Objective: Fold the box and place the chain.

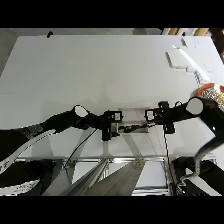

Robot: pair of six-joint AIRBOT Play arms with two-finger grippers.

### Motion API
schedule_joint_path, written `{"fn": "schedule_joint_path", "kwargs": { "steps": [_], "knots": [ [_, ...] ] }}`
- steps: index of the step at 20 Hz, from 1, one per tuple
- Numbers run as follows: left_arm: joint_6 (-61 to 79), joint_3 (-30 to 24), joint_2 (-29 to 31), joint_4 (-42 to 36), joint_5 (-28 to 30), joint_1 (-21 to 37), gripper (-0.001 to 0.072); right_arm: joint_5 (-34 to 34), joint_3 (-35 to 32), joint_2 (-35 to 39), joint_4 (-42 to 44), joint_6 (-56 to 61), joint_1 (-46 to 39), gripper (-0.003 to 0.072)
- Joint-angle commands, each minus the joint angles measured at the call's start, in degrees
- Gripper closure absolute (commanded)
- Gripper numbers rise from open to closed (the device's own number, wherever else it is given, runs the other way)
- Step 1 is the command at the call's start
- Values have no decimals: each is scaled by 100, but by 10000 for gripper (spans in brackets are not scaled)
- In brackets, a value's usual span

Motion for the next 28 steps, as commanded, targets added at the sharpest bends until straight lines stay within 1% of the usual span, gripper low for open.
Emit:
{"fn": "schedule_joint_path", "kwargs": {
  "steps": [1, 3, 5, 6, 8, 10, 13, 15, 16, 17, 18, 20, 23, 24, 26, 28],
  "knots": [
    [2, 0, 2, 0, 2, 4, 542, -7, 0, 918, 234, 417, 693, 674],
    [0, 0, 4, 0, 0, 4, 542, -304, 0, 1040, 885, 417, 1239, 673],
    [2, 0, 4, 0, 0, 4, 542, -925, -2, 962, 1429, 415, 1825, 673],
    [0, 0, 2, 0, 2, 4, 542, -1335, -2, 874, 1604, 415, 2138, 673],
    [2, 0, 4, 0, 2, 4, 542, -1943, -2, 608, 1683, 417, 2610, 674],
    [2, 0, 4, 0, 0, 4, 542, -2153, -2, 245, 1681, 507, 2850, 673],
    [2, 0, 2, 0, 2, 4, 542, -2181, -2, -262, 1679, 564, 2907, 673],
    [2, 0, 2, 0, 2, 4, 542, -2184, 0, -308, 1550, 566, 2900, 662],
    [2, 0, 2, 0, 2, 4, 542, -2175, 0, -262, 1497, 566, 2848, 597],
    [2, 0, 4, 0, 2, 4, 542, -2153, 4, -177, 1467, 566, 2717, 495],
    [2, 0, 2, 0, 0, 4, 542, -2103, 11, -59, 1462, 566, 2551, 409],
    [2, 0, 4, 0, 2, 4, 542, -1777, 11, 341, 1325, 562, 2109, 409],
    [2, 0, 2, 0, 2, 4, 542, -953, 11, 920, 570, 562, 1379, 410],
    [2, 0, 4, 0, 2, 4, 542, -693, 11, 990, 293, 562, 1062, 410],
    [0, 0, 2, 0, 2, 4, 542, -332, 4, 962, 96, 564, 426, 411],
    [2, 0, 4, 0, 2, 4, 542, -229, -22, 844, 70, 533, -146, 412]
  ]
}}
